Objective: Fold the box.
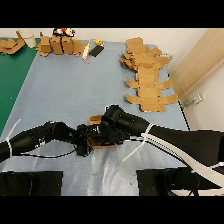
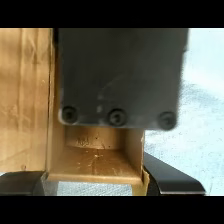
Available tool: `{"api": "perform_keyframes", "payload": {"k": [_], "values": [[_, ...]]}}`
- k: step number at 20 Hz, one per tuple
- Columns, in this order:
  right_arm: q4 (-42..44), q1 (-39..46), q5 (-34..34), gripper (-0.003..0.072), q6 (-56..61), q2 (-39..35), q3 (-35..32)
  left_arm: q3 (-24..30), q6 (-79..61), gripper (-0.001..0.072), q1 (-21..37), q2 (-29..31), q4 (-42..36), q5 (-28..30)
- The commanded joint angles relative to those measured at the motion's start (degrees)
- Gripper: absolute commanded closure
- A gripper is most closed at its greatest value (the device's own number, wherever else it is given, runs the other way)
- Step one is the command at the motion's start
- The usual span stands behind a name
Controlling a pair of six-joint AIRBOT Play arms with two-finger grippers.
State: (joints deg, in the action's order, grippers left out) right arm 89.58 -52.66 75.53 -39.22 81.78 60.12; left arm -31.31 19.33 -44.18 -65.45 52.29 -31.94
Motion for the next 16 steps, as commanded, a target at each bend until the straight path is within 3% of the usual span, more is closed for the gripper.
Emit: {"api": "perform_keyframes", "payload": {"k": [1, 6, 16], "values": [[-0.2, 0.6, 1.0, 0.0401, 0.4, -1.3, 0.0, 0.0, 0.0, 0.0250, 0.0, 0.0, 0.0, 0.0], [-0.2, 0.9, 1.9, 0.0400, 0.4, -2.4, 0.0, 0.0, 0.0, 0.0250, 0.0, 0.0, 0.0, 0.0], [0.8, 0.9, -2.7, 0.0400, 1.3, -4.6, 0.0, 0.0, 0.0, 0.0250, 0.0, 0.0, 0.0, 0.0]]}}
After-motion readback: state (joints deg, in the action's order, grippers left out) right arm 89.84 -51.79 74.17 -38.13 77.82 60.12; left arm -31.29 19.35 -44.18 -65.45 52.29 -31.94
